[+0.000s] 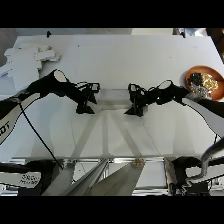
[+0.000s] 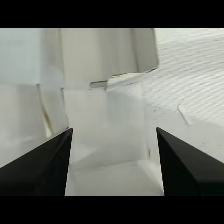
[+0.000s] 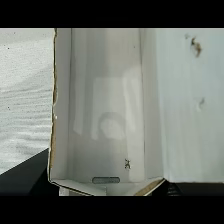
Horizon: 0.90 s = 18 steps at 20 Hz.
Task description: Fold the box and place the chain.
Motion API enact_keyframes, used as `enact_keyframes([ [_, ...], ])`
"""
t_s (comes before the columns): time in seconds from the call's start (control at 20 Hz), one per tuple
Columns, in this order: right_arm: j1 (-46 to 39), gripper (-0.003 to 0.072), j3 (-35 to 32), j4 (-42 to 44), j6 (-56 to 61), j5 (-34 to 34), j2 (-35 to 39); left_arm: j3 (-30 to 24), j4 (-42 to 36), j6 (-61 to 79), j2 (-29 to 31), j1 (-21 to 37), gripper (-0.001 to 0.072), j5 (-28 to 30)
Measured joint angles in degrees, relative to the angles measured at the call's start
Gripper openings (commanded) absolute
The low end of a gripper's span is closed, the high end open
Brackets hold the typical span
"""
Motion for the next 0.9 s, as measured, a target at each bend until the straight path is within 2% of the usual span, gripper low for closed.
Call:
enact_keyframes([
  [0.35,0.0,0.0309,0.0,0.0,0.0,0.02,0.0,-1.4,-3.48,2.99,-0.02,0.37,0.0569,-0.2],
  [0.9,0.0,0.0309,0.0,0.0,0.0,0.02,0.0,-1.53,-2.54,2.08,0.11,2.73,0.057,0.0],
])
